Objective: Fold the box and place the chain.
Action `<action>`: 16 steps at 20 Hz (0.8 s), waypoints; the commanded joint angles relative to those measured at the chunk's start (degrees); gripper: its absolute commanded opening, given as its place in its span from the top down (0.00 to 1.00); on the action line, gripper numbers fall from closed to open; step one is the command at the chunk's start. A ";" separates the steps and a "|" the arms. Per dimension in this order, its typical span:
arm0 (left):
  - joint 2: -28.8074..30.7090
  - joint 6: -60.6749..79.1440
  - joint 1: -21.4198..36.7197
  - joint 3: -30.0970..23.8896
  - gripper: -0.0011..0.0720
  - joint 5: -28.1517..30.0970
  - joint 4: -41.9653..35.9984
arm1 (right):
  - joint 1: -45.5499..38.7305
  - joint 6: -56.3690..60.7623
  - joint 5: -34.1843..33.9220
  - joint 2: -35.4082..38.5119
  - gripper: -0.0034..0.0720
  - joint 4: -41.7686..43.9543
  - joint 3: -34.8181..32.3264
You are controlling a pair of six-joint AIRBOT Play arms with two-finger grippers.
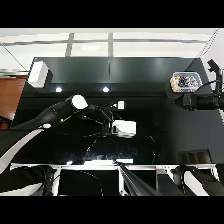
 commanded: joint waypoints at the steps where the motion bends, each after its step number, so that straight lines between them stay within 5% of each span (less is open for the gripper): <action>1: -0.87 -2.12 -0.33 0.63 0.02 -1.11 2.01 | -0.04 0.09 -0.63 0.04 0.94 -0.22 -0.02; 16: -3.45 -1.33 -1.01 0.63 0.02 1.68 3.58 | -0.04 0.11 -0.96 0.04 0.94 0.46 -0.02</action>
